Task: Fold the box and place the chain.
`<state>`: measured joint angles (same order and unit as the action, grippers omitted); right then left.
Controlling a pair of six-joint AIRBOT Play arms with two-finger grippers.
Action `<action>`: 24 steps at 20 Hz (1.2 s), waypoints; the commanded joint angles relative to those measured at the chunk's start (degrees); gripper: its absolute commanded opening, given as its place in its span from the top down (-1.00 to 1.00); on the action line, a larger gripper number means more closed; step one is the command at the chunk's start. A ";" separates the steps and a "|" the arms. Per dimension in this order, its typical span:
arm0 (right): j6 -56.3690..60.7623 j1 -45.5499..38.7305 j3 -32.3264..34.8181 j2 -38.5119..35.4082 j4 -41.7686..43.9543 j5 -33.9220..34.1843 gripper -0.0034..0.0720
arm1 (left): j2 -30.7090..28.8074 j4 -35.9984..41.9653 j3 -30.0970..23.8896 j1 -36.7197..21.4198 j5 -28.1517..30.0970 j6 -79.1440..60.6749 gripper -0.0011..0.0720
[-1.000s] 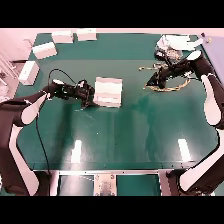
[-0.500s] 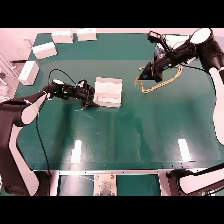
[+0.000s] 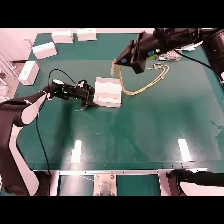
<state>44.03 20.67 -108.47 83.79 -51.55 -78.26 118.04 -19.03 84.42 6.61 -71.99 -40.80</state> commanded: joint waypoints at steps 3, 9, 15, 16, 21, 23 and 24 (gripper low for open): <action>7.02 6.21 -2.54 -0.48 -0.44 5.99 0.89 | 0.00 -0.02 0.02 -0.04 0.02 0.00 -0.31; 10.34 6.34 -0.76 4.81 -3.56 6.91 0.89 | 0.00 0.00 0.02 -0.04 0.02 0.00 -0.31; 9.09 5.25 2.38 11.65 -3.58 8.90 0.89 | 0.00 -0.02 0.02 -0.04 0.02 0.00 -0.31; 8.85 4.83 2.36 12.28 -3.78 8.94 0.89 | 0.00 0.00 0.02 -0.04 0.00 0.00 -0.31; 11.28 3.04 0.66 7.41 -2.67 3.06 0.89 | 0.00 0.00 0.02 -0.04 0.02 0.00 -0.31; 11.26 2.97 0.66 3.78 -3.58 2.80 0.89 | 0.00 -0.02 0.02 -0.04 0.02 0.00 -0.31; 11.26 2.89 0.66 2.05 -4.83 2.80 0.89 | 0.00 0.00 0.02 -0.04 0.00 0.00 -0.31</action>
